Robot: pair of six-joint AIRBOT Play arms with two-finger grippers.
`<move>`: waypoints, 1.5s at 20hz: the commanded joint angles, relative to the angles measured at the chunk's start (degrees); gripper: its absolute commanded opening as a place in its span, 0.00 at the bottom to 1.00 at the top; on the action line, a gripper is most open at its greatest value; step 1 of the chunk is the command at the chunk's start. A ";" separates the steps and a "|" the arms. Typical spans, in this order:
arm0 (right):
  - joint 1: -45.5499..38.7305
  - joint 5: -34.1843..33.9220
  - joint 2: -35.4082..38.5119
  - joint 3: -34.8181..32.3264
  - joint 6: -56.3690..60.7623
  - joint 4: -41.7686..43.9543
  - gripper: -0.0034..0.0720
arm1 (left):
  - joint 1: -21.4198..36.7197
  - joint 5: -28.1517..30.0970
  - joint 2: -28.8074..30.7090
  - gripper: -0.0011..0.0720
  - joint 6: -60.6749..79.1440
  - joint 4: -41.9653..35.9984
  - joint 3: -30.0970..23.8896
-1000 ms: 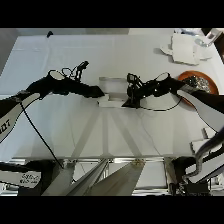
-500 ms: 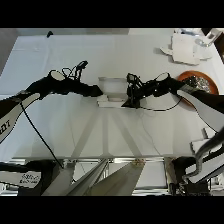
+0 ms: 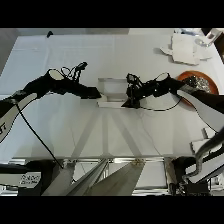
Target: Fold the box and place the chain.
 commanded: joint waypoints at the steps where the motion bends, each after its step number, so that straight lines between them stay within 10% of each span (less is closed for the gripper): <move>1: 0.02 -0.07 -0.02 0.02 0.11 0.02 0.62 | -0.72 0.24 0.11 0.60 -3.28 2.78 0.17; 22: 0.02 -0.07 -0.02 0.02 0.11 0.02 0.62 | -17.73 -3.54 -1.70 0.52 -48.22 35.45 10.62; 30: 0.02 -0.09 -0.02 0.02 0.11 0.02 0.62 | -20.41 -8.20 -2.99 0.17 -53.53 41.62 13.07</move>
